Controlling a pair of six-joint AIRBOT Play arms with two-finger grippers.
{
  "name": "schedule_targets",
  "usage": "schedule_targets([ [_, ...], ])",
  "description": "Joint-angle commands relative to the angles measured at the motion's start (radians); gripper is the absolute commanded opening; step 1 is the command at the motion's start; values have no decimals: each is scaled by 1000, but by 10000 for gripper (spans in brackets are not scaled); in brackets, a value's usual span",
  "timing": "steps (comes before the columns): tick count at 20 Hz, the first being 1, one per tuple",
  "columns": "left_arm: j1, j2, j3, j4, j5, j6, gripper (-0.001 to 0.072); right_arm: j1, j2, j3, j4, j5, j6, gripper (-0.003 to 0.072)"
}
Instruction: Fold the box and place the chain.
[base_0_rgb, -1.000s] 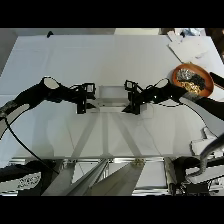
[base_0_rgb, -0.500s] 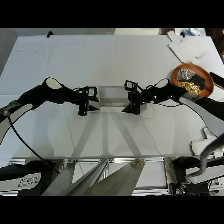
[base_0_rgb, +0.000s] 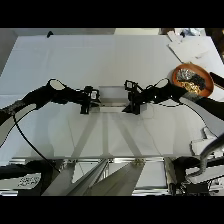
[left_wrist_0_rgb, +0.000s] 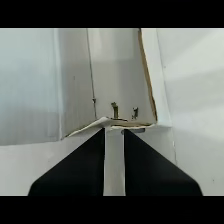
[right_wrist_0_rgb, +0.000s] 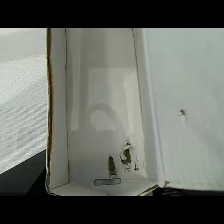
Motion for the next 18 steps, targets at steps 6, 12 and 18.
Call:
schedule_targets([
  [6,-1,-3,0,-106,3,12,292,0,0,0,0,0,0,414],
  [12,-1,-2,0,-106,2,5,487,0,0,0,0,0,0,414],
  [18,23,70,0,-106,-38,-33,78,0,0,0,0,0,0,414],
])
